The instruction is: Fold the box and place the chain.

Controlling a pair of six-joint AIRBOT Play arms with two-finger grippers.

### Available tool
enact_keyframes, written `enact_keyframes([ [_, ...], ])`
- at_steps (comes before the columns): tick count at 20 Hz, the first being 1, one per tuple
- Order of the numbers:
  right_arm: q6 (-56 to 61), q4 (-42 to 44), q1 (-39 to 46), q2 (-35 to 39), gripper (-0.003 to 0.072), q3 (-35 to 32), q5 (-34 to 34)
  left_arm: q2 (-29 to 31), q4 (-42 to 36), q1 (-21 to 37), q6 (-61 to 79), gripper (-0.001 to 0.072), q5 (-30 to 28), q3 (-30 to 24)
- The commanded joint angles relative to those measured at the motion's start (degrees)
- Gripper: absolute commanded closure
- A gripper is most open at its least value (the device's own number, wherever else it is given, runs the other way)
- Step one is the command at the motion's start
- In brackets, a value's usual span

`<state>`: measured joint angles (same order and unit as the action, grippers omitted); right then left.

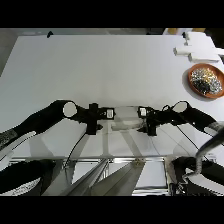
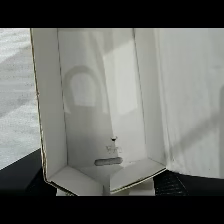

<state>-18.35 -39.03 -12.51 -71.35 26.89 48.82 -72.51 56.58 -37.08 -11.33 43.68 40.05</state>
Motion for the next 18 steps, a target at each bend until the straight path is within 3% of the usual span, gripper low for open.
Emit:
enact_keyframes([
  [1, 0.1, 0.0, 0.0, 0.0, 0.0391, 0.0, 0.0, -0.4, -2.2, -0.2, 4.1, 0.0254, -1.9, -0.7],
  [6, 0.1, 0.0, 0.0, 0.0, 0.0391, 0.0, 0.0, -1.9, -3.3, -0.5, 4.0, 0.0257, -1.9, -0.7],
  [9, 0.1, 0.0, 0.0, 0.0, 0.0391, 0.0, 0.0, -2.0, -5.3, -2.3, 4.4, 0.035, -1.9, -0.7],
  [15, 0.1, 0.0, 0.0, 0.0, 0.0391, 0.0, 0.0, -3.0, -8.4, -3.3, 6.0, 0.0383, -1.9, -0.6],
  [17, 0.1, 0.0, 0.0, 0.0, 0.0391, 0.0, 0.0, -3.0, -9.0, -3.7, 6.1, 0.0463, -2.3, -0.6],
  [18, 0.1, 0.0, 0.0, 0.0, 0.0391, 0.0, 0.0, -3.1, -9.7, -3.7, 6.0, 0.0468, -2.9, -0.6],
])
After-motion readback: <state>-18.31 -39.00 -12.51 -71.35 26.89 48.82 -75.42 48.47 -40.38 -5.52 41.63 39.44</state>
